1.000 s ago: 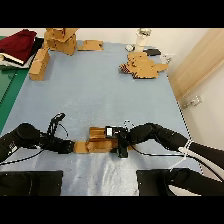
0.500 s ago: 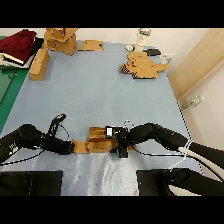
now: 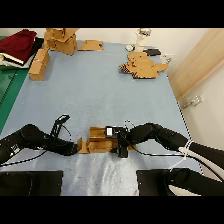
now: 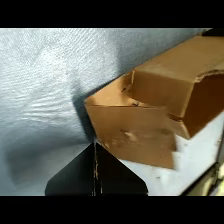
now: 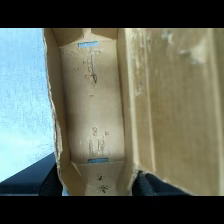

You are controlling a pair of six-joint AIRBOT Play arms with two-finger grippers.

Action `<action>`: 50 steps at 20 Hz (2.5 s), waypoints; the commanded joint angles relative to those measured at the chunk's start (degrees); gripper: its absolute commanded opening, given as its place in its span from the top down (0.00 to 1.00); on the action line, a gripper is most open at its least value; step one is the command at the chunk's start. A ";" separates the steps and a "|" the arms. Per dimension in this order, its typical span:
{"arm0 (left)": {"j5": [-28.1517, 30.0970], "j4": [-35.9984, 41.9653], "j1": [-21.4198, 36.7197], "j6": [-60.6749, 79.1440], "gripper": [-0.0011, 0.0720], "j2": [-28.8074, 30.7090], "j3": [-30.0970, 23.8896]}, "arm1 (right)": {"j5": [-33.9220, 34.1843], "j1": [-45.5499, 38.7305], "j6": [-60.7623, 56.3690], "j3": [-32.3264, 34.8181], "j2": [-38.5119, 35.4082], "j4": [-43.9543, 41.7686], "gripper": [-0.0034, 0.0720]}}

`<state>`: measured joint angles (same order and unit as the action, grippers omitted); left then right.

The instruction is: Fold the box.

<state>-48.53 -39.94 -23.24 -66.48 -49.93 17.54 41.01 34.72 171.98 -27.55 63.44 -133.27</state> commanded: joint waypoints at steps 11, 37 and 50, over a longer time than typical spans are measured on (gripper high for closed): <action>-1.97 11.19 4.87 11.06 0.97 0.70 1.07 | 0.00 0.04 -0.02 0.00 0.04 0.02 0.29; -2.36 22.40 3.32 18.69 0.41 -6.16 3.48 | 0.00 0.04 0.00 0.00 0.04 0.02 0.29; 8.55 -3.56 -13.03 -15.12 0.41 -6.14 12.00 | 0.00 0.04 -0.02 0.00 0.04 0.04 0.29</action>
<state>-44.66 -32.53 -31.09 -68.05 -56.05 26.35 41.01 34.72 171.98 -27.55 63.46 -133.25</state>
